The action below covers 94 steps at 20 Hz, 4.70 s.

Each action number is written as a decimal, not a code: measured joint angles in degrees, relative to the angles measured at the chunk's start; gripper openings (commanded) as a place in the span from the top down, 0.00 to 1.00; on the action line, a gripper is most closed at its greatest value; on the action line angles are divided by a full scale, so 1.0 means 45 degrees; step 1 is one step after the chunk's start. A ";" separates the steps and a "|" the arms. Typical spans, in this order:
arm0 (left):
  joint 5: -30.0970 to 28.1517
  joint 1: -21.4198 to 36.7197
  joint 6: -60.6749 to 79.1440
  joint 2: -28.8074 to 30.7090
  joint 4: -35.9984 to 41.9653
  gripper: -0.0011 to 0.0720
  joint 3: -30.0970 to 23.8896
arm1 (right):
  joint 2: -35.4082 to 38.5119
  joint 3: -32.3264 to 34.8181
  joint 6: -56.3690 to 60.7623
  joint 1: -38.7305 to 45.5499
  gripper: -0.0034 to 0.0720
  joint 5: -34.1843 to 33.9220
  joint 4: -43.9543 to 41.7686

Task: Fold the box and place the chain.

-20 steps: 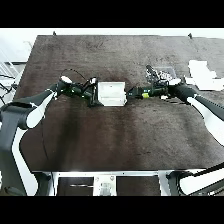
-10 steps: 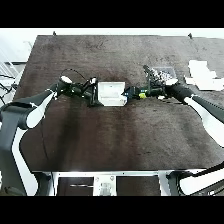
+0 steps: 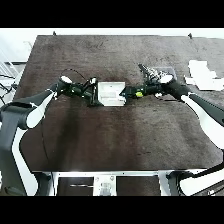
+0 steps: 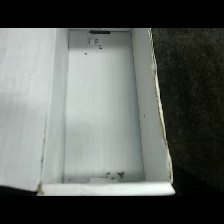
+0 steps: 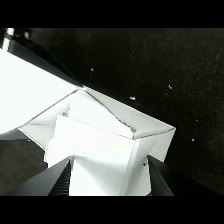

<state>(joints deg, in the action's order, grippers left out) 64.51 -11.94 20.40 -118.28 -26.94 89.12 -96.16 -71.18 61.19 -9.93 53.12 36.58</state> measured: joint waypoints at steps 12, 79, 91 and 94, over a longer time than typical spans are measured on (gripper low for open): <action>0.0000 0.0000 0.0000 0.0000 0.0000 0.41 0.0000 | -0.0194 -0.1054 0.3390 -0.1146 0.21 -0.0262 0.3599; -0.0107 0.0000 0.0000 0.0000 -0.0005 0.41 0.0005 | -0.3823 -0.7033 1.3653 -0.3740 0.93 0.4294 1.2230; -0.0102 0.0000 -0.0005 0.0000 -0.0005 0.41 0.0005 | -0.3813 -0.7033 1.3644 -0.3803 0.31 0.4080 1.2157; -0.0102 0.0000 0.0000 0.0000 -0.0005 0.41 0.0005 | -0.3711 -0.7028 1.3614 -0.3803 0.30 0.4119 1.2162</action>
<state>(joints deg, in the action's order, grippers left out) 64.05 -11.94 20.40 -118.28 -26.96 89.14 -112.86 -102.80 122.45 -27.05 71.66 91.31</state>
